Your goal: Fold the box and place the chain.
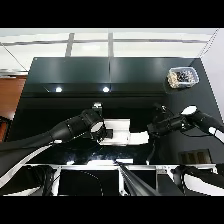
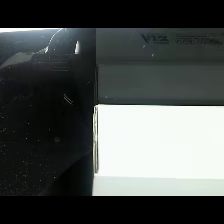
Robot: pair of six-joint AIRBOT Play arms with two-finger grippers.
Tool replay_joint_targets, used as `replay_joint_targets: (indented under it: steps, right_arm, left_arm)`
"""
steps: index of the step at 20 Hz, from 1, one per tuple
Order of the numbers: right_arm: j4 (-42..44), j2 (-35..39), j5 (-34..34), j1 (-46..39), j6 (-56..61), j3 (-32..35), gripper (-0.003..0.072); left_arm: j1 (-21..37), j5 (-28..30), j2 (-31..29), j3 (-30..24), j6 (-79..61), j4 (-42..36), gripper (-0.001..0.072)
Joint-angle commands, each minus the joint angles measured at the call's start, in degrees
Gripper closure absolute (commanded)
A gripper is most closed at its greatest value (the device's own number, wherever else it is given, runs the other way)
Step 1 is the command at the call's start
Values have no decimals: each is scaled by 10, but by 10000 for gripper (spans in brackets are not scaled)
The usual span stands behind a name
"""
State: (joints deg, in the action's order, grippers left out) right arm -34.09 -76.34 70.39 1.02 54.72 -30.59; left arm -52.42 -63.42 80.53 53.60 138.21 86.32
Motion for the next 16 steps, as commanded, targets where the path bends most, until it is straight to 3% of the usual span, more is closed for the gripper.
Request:
replay_joint_targets:
  steps: [1,2,4,5,16]
  right_arm:
    - [67,-3,3,10,-60,0,665]
    - [67,-3,9,16,-60,0,646]
    - [65,-3,19,30,-60,0,252]
    - [66,-3,19,38,-60,0,161]
    - [140,-2,40,62,-72,-2,155]
  left_arm:
    - [0,1,0,0,0,0,683]
    - [0,1,0,0,0,0,682]
    - [0,1,0,0,0,0,682]
    - [0,1,0,0,0,0,682]
    - [0,1,0,0,0,0,683]
